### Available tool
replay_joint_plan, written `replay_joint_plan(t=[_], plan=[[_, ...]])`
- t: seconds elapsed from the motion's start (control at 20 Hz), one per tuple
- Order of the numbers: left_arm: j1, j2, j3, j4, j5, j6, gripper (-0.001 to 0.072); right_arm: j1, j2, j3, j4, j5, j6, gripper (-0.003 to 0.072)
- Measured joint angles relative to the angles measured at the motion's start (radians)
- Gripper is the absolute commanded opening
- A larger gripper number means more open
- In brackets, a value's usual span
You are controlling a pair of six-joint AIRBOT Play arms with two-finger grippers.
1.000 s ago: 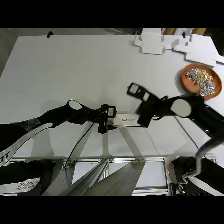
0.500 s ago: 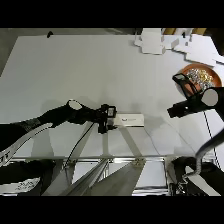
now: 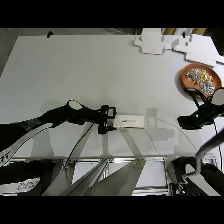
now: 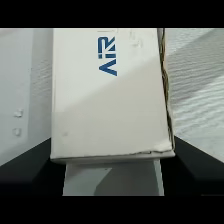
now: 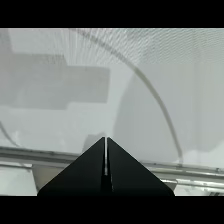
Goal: Fold the box and place the chain.
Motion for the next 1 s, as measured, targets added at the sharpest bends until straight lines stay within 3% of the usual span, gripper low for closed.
replay_joint_plan(t=[0.2, 0.35, 0.4, 0.5, 0.75, 0.85, 1.0], plan=[[0.027, 0.062, 0.0, 0.009, -0.034, -0.09, 0.0153, -0.004, 0.0, 0.0, 0.0, 0.022, 0.001, 0.0018], [0.11, 0.203, 0.0, 0.092, -0.045, -0.288, 0.0159, -0.005, 0.0, 0.0, -0.001, 0.028, 0.003, 0.0018], [0.147, 0.259, 0.0, 0.13, -0.049, -0.369, 0.0191, -0.005, 0.0, 0.0, -0.002, 0.029, 0.003, 0.0018], [0.241, 0.383, 0.0, 0.237, -0.052, -0.563, 0.0274, -0.005, 0.0, 0.0, -0.002, 0.031, 0.003, 0.0018], [0.545, 0.662, 0.0, 0.636, -0.079, -1.149, 0.0275, -0.005, 0.0, 0.0, -0.002, 0.032, 0.003, 0.0018], [0.678, 0.726, -0.001, 0.804, -0.104, -1.369, 0.0275, -0.005, 0.0, 0.0, -0.002, 0.033, 0.003, 0.0018], [0.864, 0.76, -0.002, 0.938, -0.15, -1.601, 0.0274, -0.005, 0.0, 0.0, -0.002, 0.033, 0.003, 0.0018]])
